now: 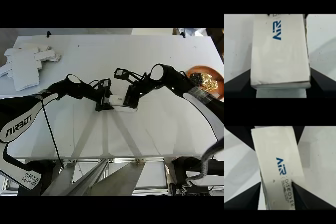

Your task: Fold the box and place the chain.

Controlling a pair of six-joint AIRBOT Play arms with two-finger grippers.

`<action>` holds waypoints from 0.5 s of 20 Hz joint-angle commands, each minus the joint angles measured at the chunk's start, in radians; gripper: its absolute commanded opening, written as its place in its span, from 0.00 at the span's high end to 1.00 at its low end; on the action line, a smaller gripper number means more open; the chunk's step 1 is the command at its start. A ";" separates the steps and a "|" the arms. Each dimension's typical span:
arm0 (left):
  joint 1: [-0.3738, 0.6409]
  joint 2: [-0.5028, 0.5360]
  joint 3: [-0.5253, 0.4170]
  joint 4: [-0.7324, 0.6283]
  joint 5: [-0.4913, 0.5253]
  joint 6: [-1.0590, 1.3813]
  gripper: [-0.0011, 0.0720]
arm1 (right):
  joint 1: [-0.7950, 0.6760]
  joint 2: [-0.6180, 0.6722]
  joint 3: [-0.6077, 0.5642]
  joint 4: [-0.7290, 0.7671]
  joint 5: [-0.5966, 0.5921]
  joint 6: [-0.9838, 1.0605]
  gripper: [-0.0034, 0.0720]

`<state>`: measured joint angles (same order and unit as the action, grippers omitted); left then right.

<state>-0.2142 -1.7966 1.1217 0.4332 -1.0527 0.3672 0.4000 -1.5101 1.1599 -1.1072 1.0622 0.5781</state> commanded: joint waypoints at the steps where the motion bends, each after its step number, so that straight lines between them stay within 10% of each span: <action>1: 0.001 0.001 0.001 0.005 -0.006 -0.002 0.51 | -0.002 0.051 0.001 0.004 0.002 0.000 0.24; 10: 0.001 0.001 0.001 0.005 -0.006 -0.002 0.51 | -0.003 0.174 0.000 0.008 -0.005 0.053 0.38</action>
<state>-0.2134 -1.7962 1.1217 0.4404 -1.0607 0.3672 0.3969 -1.3571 1.1603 -1.1011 1.0584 0.6060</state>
